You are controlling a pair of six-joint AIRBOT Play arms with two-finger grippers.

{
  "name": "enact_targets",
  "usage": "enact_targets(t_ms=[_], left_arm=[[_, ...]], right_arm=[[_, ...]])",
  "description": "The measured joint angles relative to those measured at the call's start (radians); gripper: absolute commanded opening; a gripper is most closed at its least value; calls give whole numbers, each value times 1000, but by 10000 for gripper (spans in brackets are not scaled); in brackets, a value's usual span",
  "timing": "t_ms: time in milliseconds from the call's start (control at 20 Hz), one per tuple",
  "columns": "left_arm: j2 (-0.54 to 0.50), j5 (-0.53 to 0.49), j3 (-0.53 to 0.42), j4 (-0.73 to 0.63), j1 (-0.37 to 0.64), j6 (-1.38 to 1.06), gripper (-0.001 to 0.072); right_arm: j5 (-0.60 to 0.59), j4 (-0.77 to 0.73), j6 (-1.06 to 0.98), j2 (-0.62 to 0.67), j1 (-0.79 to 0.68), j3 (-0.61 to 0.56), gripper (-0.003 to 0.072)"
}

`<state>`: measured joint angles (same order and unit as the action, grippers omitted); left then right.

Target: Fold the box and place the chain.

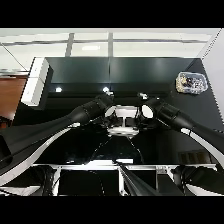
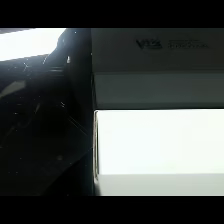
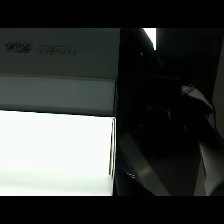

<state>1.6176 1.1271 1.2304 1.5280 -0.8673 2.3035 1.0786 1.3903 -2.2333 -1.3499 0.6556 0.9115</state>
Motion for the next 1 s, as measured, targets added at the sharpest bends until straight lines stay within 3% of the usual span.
enact_targets(t_ms=[100, 200, 400, 500, 550, 700, 750, 800, 1000], left_arm=[[0, 0, 0, 0, 0, 0, 30], [0, 0, 0, 0, 0, -1, 29], [0, 1, 0, 0, 0, 0, 29], [0, 1, 0, 0, 0, 0, 29], [0, 2, 0, 0, 0, 0, 30], [0, 2, 0, 0, 0, 0, 30], [0, 2, 0, 0, 0, 1, 29], [0, 2, 0, 0, 0, 1, 30], [0, 1, 0, 0, 0, 3, 29]], right_arm=[[-2, -4, 0, -10, 0, 0, 130], [-3, -6, 1, -19, 0, 0, 18], [-1, -5, -1, -28, -1, 1, 18], [-1, -5, 0, -30, -1, 1, 33], [-1, -5, 2, -30, -1, 1, 141], [-10, -10, 8, -33, -1, 0, 147], [-6, -10, 11, -32, -1, 0, 55], [-2, -6, 16, -32, -1, 0, 19], [-4, -6, 19, -32, -1, 0, 19]])
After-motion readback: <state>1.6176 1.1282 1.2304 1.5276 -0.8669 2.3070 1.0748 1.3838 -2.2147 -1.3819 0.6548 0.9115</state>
